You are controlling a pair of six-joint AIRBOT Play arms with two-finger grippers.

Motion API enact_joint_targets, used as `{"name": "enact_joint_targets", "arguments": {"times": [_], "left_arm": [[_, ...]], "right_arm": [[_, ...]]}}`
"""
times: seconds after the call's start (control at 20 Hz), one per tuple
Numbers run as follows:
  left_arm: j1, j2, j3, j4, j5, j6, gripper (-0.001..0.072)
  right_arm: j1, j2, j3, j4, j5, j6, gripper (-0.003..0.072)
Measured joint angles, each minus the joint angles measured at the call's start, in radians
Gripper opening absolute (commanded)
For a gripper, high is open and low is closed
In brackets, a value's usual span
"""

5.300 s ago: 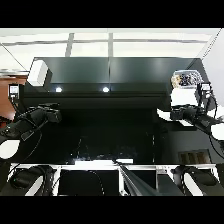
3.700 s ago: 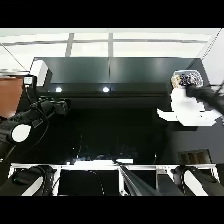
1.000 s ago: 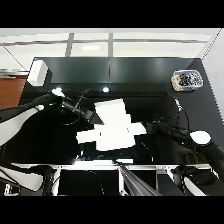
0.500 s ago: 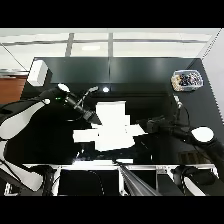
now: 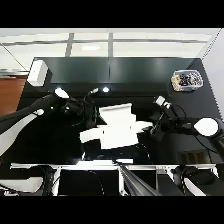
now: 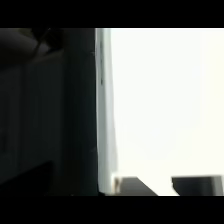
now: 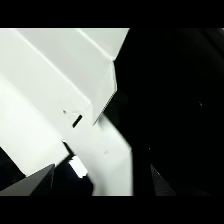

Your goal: Fold the box and place the chain.

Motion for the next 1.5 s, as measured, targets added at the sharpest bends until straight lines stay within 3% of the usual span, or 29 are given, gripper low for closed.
{"name": "enact_joint_targets", "arguments": {"times": [0.2, 0.5, 1.0, 1.5], "left_arm": [[-0.038, 0.020, -0.013, -0.008, 0.122, 0.134, 0.0024], [-0.072, 0.027, -0.010, 0.041, 0.206, 0.196, 0.0025], [-0.079, 0.027, -0.009, 0.058, 0.228, 0.207, 0.0025], [-0.079, 0.027, -0.009, 0.060, 0.230, 0.208, 0.0025]], "right_arm": [[0.030, -0.057, 0.004, -0.081, 0.009, -0.159, 0.0712], [0.041, -0.178, 0.005, -0.127, 0.023, -0.269, 0.0712], [0.129, -0.238, -0.030, -0.084, -0.034, -0.317, 0.0712], [0.154, -0.241, -0.055, 0.050, -0.119, -0.345, 0.0712]]}}
